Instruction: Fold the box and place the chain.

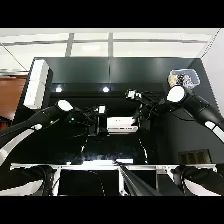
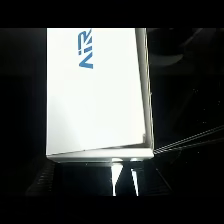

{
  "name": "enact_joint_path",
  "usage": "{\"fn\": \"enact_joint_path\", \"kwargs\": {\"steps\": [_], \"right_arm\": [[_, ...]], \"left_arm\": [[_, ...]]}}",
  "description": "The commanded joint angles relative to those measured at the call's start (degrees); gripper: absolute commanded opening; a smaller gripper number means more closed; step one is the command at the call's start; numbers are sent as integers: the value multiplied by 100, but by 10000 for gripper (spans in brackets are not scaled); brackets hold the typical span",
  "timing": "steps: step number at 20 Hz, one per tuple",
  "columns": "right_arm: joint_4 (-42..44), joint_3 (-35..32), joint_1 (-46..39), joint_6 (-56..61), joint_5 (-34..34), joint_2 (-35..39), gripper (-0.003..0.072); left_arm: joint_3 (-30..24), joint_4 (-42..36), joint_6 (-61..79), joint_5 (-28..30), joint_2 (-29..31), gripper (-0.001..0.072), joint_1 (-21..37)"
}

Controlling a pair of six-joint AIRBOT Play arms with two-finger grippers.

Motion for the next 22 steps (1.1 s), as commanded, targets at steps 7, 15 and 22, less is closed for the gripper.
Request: {"fn": "enact_joint_path", "kwargs": {"steps": [7,15,22], "right_arm": [[15,0,0,22,181,0,315],[4,-2,2,26,162,-2,314],[-13,-155,37,39,92,-11,313]], "left_arm": [[2,0,2,0,-4,467,-2],[2,0,2,0,-4,468,-2],[2,0,2,0,-4,468,-2]]}}
